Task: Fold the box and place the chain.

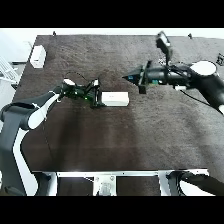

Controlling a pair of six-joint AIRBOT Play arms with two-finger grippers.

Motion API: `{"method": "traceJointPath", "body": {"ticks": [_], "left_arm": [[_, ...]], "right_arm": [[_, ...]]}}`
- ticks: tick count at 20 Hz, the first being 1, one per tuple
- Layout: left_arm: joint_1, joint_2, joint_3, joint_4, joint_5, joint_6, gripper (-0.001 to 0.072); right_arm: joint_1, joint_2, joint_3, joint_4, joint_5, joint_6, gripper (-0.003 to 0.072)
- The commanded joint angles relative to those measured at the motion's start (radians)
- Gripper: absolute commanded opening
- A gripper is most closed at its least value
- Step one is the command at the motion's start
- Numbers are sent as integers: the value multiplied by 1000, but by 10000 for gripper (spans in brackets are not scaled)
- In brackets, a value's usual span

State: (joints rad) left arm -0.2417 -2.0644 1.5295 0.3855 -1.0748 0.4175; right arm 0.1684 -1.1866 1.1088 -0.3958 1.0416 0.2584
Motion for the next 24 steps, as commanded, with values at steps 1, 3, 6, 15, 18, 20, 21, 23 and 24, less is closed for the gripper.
{"method": "traceJointPath", "body": {"ticks": [1, 3, 6, 15, 18, 20, 21, 23, 24], "left_arm": [[0, 0, 1, -5, 0, 2, 233], [0, 0, 1, -5, 0, 1, 233], [0, 1, 1, -6, -39, -22, 231], [180, 318, -101, 88, 31, -394, 16], [301, 526, -263, 87, 249, -453, 16], [385, 648, -392, 87, 449, -506, 17], [429, 695, -456, 87, 541, -524, 17], [510, 743, -550, 87, 637, -523, 17], [556, 748, -583, 87, 646, -524, 18]], "right_arm": [[-21, 210, -216, 11, -129, 33, 14], [-21, 292, -336, 11, -198, 34, 14], [-21, 369, -421, 11, -216, 36, 14], [-21, 435, -428, 11, -216, 102, 14], [-21, 439, -428, 11, -216, 109, 14], [-20, 439, -428, 11, -215, 109, 14], [-20, 439, -428, 11, -215, 109, 14], [-20, 439, -428, 11, -215, 109, 14], [-20, 439, -428, 11, -215, 109, 14]]}}
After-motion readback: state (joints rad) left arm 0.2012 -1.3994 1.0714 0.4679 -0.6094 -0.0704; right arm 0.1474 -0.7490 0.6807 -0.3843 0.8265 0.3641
